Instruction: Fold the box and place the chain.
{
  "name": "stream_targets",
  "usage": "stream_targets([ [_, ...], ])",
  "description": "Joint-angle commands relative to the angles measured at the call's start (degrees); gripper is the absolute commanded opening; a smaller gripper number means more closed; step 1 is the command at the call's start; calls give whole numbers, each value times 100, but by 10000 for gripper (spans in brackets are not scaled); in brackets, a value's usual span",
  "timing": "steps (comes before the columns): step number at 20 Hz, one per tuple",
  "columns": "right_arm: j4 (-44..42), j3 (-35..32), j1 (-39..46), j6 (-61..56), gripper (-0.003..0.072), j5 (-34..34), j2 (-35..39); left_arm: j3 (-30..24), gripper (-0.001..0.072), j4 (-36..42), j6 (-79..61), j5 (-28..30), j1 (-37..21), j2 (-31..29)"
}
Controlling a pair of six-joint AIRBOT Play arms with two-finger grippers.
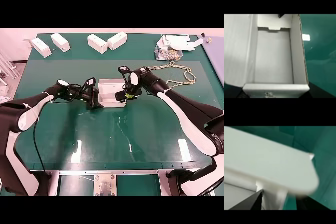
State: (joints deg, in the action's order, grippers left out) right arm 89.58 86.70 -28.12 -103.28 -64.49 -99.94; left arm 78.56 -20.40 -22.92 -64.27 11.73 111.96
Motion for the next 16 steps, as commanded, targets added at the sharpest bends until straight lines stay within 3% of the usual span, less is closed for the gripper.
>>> stream_targets([
  [1,2,7,-37,-133,494,92,-101,7,533,4,2,-7,-7,-7],
  [6,11,44,-103,-136,487,295,-105,4,533,4,2,-31,-7,-7],
  [7,9,44,-103,-138,442,295,-105,4,534,4,2,-31,-4,-4],
  [12,109,42,-103,-284,406,295,-122,4,534,4,2,-33,-7,-7],
  [14,109,42,-103,-286,300,297,-122,4,534,4,2,-33,-4,-4],
  [16,109,42,-107,-330,300,339,-122,4,533,4,4,-33,-4,-7],
])
